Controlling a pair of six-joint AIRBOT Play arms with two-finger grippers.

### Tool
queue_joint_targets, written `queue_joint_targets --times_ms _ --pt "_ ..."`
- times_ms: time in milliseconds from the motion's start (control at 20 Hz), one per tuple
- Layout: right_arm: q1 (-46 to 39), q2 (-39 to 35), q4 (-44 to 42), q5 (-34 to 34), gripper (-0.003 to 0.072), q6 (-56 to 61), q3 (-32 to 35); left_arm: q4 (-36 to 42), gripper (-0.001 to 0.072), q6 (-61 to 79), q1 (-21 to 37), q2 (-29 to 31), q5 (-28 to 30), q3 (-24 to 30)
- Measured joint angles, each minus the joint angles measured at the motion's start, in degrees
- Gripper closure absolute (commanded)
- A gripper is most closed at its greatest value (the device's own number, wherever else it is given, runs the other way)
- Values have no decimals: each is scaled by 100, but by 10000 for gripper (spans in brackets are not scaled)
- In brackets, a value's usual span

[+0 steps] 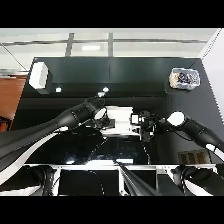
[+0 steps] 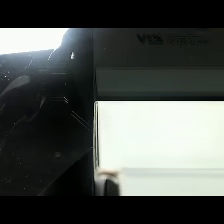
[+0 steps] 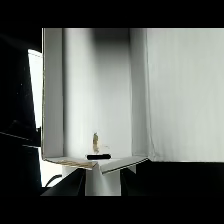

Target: Fold the box and place the chain.

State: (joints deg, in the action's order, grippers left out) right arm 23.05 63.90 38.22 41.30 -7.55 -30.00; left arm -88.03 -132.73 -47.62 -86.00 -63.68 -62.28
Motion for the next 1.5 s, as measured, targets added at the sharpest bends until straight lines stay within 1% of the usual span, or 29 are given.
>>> queue_joint_targets --times_ms 200,500,600,650,700,750,800,850,900,950,1000,1050,1100,1150,1300,1400,1500 --pt "57 90 -352 7 446 92 0 0 681 15 0 0 2 0" --pt "140 247 -1161 -179 448 243 7 13 681 -7 0 0 7 0" --pt "144 262 -1259 -203 453 315 11 26 681 -7 0 0 11 0" --pt "144 264 -1272 -214 604 337 11 31 681 -7 0 0 13 0" --pt "144 271 -1276 -212 619 372 11 37 681 -7 0 0 24 0" --pt "144 273 -1281 -188 618 472 11 57 681 -4 0 0 42 0" --pt "144 275 -1274 -164 528 555 11 76 681 -4 0 0 42 0" --pt "146 275 -1268 -153 305 656 11 103 681 -4 0 0 37 0" --pt "146 275 -1235 -140 355 717 11 125 681 -4 0 0 31 0" --pt "146 275 -1185 -136 558 767 11 136 681 -4 0 0 24 0" --pt "144 275 -1088 -140 535 817 11 140 681 -2 0 0 22 2" --pt "144 275 -999 -138 355 852 11 157 681 -2 0 0 33 2" --pt "146 275 -927 -136 502 872 11 177 681 0 0 0 35 2" --pt "144 275 -841 -142 670 892 11 177 681 0 0 0 35 2" --pt "144 275 -745 -144 669 1016 11 195 681 0 0 0 63 2" --pt "70 258 -697 -111 669 1314 4 195 681 0 0 0 68 2" --pt "-197 142 -627 157 669 1856 -61 195 681 0 0 0 70 2"
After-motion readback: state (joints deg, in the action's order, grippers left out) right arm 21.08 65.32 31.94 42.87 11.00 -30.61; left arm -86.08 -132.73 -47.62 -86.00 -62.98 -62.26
